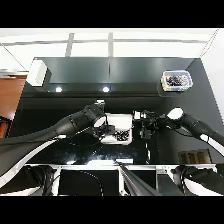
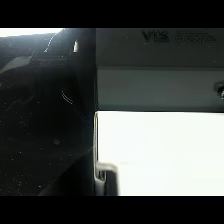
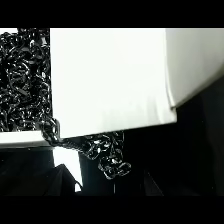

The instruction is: Fold the box and place the chain.

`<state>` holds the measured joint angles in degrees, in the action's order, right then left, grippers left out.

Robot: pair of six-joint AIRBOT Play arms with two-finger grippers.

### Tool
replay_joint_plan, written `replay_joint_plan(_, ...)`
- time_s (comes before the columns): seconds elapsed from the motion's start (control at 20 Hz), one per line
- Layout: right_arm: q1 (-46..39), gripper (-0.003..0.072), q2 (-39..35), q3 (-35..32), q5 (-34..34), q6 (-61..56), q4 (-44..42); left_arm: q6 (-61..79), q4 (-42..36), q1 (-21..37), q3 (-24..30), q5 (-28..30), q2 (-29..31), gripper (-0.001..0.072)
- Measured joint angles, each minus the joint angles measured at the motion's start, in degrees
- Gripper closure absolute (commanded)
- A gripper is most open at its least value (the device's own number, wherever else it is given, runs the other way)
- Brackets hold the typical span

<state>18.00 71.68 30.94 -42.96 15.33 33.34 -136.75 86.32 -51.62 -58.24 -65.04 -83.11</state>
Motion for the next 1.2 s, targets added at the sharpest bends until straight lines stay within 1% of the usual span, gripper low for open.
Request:
replay_joint_plan(0.05, 0.02, 0.0168, 0.15, 0.00, 0.02, -0.33, -0.07, 0.00, 0.00, 0.00, 0.00, -0.02, 0.00, 0.0678)
replay_joint_plan(0.1, 0.07, 0.0391, 0.24, 0.02, 0.24, -0.55, -0.09, 0.00, 0.00, 0.00, 0.00, 0.00, 0.00, 0.0678)
replay_joint_plan(0.15, 0.13, 0.0650, 0.31, 0.04, 0.46, -0.83, -0.07, 0.00, 0.00, 0.00, 0.00, 0.00, 0.00, 0.0678)
replay_joint_plan(0.2, 0.17, 0.0671, 0.39, 0.07, 0.44, -1.09, -0.07, 0.00, 0.00, 0.00, 0.00, 0.00, 0.00, 0.0678)
replay_joint_plan(0.45, 0.24, 0.0672, -0.02, 0.04, -0.07, -2.29, 0.98, 0.00, 0.00, 0.00, 0.00, 0.00, 0.00, 0.0678)
replay_joint_plan(0.6, -0.26, 0.0672, -2.56, 0.02, -0.24, -6.88, 2.89, 0.00, 0.00, 0.00, 0.00, 0.00, 0.00, 0.0678)
replay_joint_plan(0.8, -1.88, 0.0672, -10.38, 0.24, -3.02, -17.14, 6.14, 0.00, 0.00, 0.00, 0.00, 0.00, 0.00, 0.0678)
replay_joint_plan(0.95, -2.82, 0.0672, -18.29, 1.38, -8.70, -24.35, 7.13, 0.00, 0.00, 0.02, 0.00, 0.00, 0.00, 0.0678)
replay_joint_plan(1.05, -3.08, 0.0672, -23.04, 3.39, -12.92, -29.00, 7.19, 0.00, 0.00, 0.00, 0.00, 0.00, 0.00, 0.0678)
replay_joint_plan(1.2, -3.26, 0.0672, -28.55, 8.72, -17.79, -36.76, 6.75, 0.00, 0.00, 0.02, 0.00, 0.00, 0.00, 0.0678)
